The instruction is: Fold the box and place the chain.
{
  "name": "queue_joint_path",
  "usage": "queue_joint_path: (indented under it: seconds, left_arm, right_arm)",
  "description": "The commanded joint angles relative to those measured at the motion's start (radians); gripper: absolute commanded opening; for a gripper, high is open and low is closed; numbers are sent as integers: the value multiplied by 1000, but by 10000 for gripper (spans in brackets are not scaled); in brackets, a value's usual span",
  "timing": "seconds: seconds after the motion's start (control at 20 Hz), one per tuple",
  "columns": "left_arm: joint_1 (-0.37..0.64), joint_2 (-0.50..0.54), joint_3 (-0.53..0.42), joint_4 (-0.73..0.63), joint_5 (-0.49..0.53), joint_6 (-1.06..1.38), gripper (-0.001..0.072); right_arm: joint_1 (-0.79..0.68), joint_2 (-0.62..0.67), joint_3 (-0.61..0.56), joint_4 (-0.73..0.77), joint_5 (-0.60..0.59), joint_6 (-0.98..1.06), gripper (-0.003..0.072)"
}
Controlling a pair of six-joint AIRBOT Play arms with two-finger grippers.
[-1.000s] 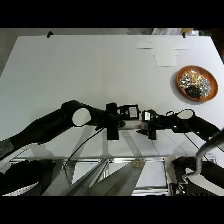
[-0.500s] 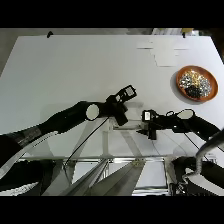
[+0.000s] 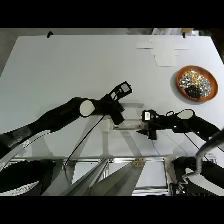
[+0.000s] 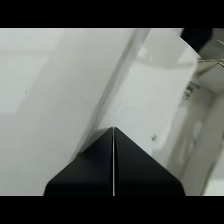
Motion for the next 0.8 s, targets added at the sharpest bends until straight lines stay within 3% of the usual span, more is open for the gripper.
queue_joint_path:
  seconds: [0.0,0.1,0.45,0.6,0.75]
  left_arm:
    - [9,68,0,72,-192,-2,4]
    - [10,60,-6,75,-278,1,4]
    - [21,-1,-18,103,-337,1,5]
    - [56,0,-22,151,-408,0,2]
    - [95,1,-48,174,-410,2,2]
  right_arm:
    - [0,0,0,0,1,0,443]
    - [0,0,0,0,1,0,443]
    - [0,0,0,0,1,0,443]
    - [0,0,0,0,1,0,443]
    - [0,0,0,0,1,0,443]
